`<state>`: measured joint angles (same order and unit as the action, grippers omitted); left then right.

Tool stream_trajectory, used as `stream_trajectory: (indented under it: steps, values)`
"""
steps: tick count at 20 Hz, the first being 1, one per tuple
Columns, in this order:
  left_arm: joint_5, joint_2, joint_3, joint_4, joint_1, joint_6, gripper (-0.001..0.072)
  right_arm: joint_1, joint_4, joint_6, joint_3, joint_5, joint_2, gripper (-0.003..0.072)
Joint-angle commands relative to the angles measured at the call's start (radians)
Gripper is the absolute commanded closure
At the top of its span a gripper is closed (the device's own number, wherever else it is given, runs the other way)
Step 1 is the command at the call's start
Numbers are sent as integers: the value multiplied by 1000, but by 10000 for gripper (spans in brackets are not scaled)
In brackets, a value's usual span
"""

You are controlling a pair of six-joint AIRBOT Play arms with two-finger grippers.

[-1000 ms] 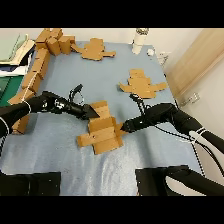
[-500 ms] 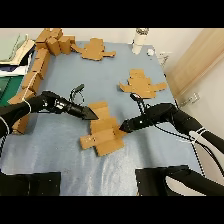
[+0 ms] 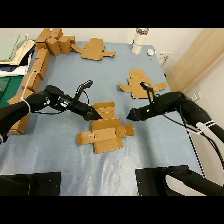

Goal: Fold the box.

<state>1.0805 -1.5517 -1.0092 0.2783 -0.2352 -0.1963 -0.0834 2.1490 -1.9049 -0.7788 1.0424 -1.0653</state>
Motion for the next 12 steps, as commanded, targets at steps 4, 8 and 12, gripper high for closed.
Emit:
stream_trajectory:
  steps: [4, 8, 12]
  values:
    - [-115, 69, 122, -111, -19, 346, 699, 31, 57, 143, -126, 127, 2, 682]
    - [-151, 80, 195, -187, -18, 478, 698, -52, 148, 174, -126, 182, 30, 683]
    - [-145, 80, 202, -174, -19, 500, 698, -261, 9, 320, -120, 197, 38, 683]
